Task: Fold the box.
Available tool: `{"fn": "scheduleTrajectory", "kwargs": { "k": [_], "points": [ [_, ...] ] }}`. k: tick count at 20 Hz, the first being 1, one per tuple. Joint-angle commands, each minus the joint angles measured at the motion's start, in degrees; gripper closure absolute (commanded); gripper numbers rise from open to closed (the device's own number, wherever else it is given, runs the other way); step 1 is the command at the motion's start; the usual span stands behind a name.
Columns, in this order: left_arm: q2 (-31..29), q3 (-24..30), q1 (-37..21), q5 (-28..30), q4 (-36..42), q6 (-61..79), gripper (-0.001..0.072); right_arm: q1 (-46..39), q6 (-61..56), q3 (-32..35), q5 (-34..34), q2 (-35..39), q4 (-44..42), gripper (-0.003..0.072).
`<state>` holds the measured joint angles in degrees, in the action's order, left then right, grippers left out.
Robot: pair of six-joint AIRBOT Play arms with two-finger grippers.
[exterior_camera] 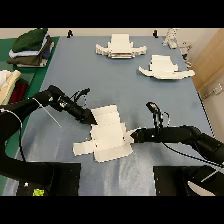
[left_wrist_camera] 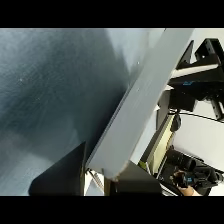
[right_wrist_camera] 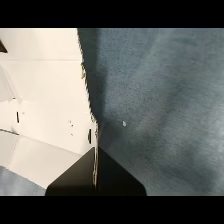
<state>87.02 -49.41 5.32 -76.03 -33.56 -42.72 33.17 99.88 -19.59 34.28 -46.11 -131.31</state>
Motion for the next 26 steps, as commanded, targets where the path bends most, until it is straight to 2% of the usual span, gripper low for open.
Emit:
{"fn": "scheduleTrajectory", "kwargs": {
  "k": [1, 8, 13, 14, 15, 18, 19, 20, 21, 22, 26],
  "points": [
    [0.15, 0.02, 0.02, -0.44, 0.20, 2.36, 0.0545, 0.07, 0.00, 0.02, 0.04, -0.02, 0.00, 0.0685],
    [0.15, 0.02, 0.04, -0.68, 2.82, 4.74, 0.0547, 0.07, 0.00, 0.02, 0.04, -0.02, 0.33, 0.0685],
    [0.15, 0.02, 0.09, -3.06, 2.84, 7.48, 0.0549, 0.07, 0.00, 0.02, 0.04, -0.02, 0.33, 0.0685],
    [0.15, 0.02, 0.17, -3.56, 2.75, 8.17, 0.0570, 0.07, 0.00, 0.02, 0.04, -0.02, 0.33, 0.0684],
    [0.15, 0.02, 0.37, -4.15, 2.75, 9.16, 0.0697, 0.07, 0.00, 0.02, 0.04, -0.02, 0.33, 0.0684],
    [0.15, 0.02, 0.81, -4.11, 2.78, 10.36, 0.0698, 0.07, 0.00, 0.02, 0.02, -0.02, 0.33, 0.0684],
    [0.15, 0.02, 1.03, -4.04, 2.80, 10.47, 0.0698, 0.07, 0.00, 0.02, 0.02, -0.02, 0.35, 0.0669],
    [0.15, 0.00, 1.11, -4.00, 2.84, 10.60, 0.0697, 0.07, 0.02, -0.02, 0.02, -0.02, 0.46, 0.0581],
    [0.15, 0.02, 1.14, -4.04, 3.17, 10.54, 0.0698, 0.07, 0.02, -0.11, 0.02, 0.00, 1.29, 0.0429],
    [0.15, 0.02, 1.11, -4.04, 3.72, 10.54, 0.0698, 0.07, 0.02, -0.26, 0.04, 0.00, 3.21, 0.0354],
    [0.15, -0.50, 1.14, -4.59, 5.51, 11.45, 0.0698, -1.57, -0.46, -2.78, 2.38, 0.00, 17.03, 0.0356]
  ]
}}
